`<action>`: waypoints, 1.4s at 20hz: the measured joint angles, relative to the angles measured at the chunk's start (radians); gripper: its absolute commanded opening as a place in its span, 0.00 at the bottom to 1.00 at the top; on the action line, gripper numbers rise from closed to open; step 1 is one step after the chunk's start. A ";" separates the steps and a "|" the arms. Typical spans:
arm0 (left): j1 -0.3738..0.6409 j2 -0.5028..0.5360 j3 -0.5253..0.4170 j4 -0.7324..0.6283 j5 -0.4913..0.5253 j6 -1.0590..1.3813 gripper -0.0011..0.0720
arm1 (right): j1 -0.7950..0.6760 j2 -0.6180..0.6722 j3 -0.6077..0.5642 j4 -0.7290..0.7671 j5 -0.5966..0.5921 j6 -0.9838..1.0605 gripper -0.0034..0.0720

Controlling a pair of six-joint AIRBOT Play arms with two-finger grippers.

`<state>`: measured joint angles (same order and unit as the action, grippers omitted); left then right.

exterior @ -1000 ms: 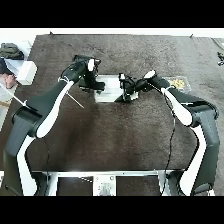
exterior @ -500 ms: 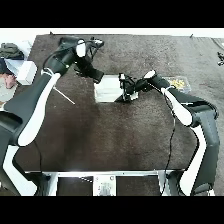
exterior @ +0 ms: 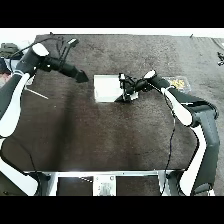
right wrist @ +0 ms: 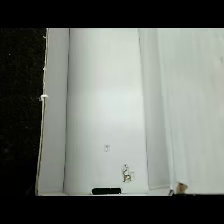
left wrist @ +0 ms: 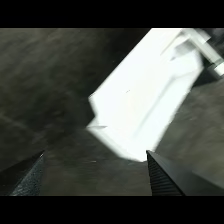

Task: Fold the box and place the chain.

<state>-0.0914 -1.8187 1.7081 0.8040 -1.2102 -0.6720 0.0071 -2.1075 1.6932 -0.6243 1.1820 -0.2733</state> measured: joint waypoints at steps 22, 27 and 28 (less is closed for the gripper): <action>0.040 -0.190 -0.169 -0.336 -0.080 0.984 1.00 | 0.000 0.000 0.000 0.000 0.000 0.000 0.41; 0.014 -0.197 -0.169 -0.352 -0.081 1.067 1.00 | 0.000 0.000 0.000 0.000 0.000 0.000 0.41; 0.014 -0.198 -0.169 -0.354 -0.080 1.076 1.00 | 0.000 0.000 0.000 0.000 0.000 0.000 0.41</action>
